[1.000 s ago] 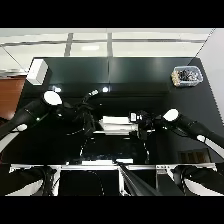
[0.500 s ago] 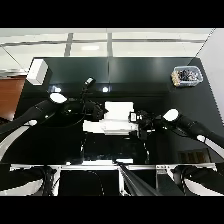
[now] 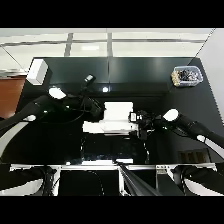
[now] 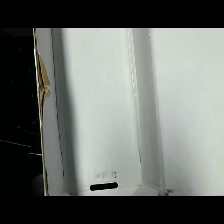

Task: Fold the box and place the chain.

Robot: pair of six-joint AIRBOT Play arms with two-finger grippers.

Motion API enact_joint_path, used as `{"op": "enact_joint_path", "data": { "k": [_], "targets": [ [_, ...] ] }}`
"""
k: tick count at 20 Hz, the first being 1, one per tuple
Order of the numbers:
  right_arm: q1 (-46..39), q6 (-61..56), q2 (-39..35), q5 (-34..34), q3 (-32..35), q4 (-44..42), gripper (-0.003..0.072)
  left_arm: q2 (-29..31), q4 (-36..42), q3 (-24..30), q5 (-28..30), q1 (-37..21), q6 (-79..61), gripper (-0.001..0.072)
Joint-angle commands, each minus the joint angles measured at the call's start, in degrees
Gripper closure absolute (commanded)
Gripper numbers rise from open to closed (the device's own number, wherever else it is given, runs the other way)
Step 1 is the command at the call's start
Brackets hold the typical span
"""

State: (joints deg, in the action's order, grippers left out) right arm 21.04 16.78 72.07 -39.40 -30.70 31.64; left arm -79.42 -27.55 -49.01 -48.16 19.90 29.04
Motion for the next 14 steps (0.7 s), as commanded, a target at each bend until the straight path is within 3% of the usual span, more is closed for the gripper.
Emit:
{"op": "enact_joint_path", "data": {
  "k": [1, 3, 5, 9, 10, 11, 12, 14],
  "targets": [
    [0.04, -0.02, -0.02, 0.00, 0.00, -0.02, 0.0291, 6.75, -7.50, -1.31, -3.91, -3.32, 5.35, 0.0686],
    [0.04, -0.02, -0.02, 0.00, 0.00, -0.02, 0.0291, 10.91, -12.44, 1.07, -7.21, -5.79, 8.55, 0.0686],
    [0.04, -0.02, -0.02, 0.00, 0.00, -0.02, 0.0291, 14.32, -12.68, 6.60, -8.31, -8.22, 7.19, 0.0685],
    [0.04, 0.00, -0.02, -0.02, 0.00, -0.02, 0.0291, 16.15, -14.32, 13.97, -11.43, -8.72, -11.32, 0.0669],
    [0.04, 0.00, -0.02, -0.02, 0.00, -0.02, 0.0291, 15.93, -15.32, 14.34, -11.04, -8.13, -16.31, 0.0508],
    [0.04, 0.00, -0.02, -0.02, 0.00, -0.02, 0.0291, 15.63, -16.31, 14.43, -9.88, -7.23, -22.93, 0.0170],
    [0.04, 0.00, -0.02, -0.02, 0.00, -0.02, 0.0291, 15.23, -16.83, 14.43, -7.65, -6.38, -27.30, -0.0005],
    [0.04, 0.00, -0.02, 0.00, 0.00, -0.02, 0.0291, 14.01, -17.81, 14.43, -1.18, -4.20, -32.94, -0.0005]
  ]
}}
